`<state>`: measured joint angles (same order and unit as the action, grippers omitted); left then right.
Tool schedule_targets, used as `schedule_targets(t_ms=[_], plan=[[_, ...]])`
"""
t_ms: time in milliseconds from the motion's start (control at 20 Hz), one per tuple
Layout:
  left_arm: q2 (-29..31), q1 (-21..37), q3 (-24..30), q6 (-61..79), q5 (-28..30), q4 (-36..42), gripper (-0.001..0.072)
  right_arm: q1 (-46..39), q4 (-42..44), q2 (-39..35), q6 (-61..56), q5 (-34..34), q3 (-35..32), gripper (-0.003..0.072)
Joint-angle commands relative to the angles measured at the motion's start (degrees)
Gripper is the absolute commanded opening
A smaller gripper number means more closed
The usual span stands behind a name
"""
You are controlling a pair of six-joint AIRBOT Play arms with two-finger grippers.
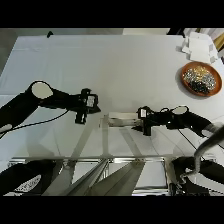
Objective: Fold the box and place the chain.
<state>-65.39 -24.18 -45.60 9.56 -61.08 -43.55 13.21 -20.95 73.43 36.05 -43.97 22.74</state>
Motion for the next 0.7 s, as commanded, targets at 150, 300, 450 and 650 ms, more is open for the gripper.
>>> schedule_targets(t_ms=[150,300,450,650], plan=[[0.83,-10.40,0.39,-15.52,-8.37,3.50,0.0004,0.00,0.00,0.02,0.00,-0.13,0.00,0.0414],[-1.36,-16.37,0.39,-15.65,2.91,7.17,0.0004,0.00,-0.02,0.02,0.00,-0.13,-0.02,0.0414],[-4.24,-18.67,0.39,-20.59,21.07,10.32,0.0004,0.00,0.00,0.02,0.00,-0.13,-0.02,0.0414],[-8.20,-18.58,0.39,-33.40,40.04,13.31,0.0003,0.00,0.00,0.02,0.00,-0.15,0.00,0.0414]])
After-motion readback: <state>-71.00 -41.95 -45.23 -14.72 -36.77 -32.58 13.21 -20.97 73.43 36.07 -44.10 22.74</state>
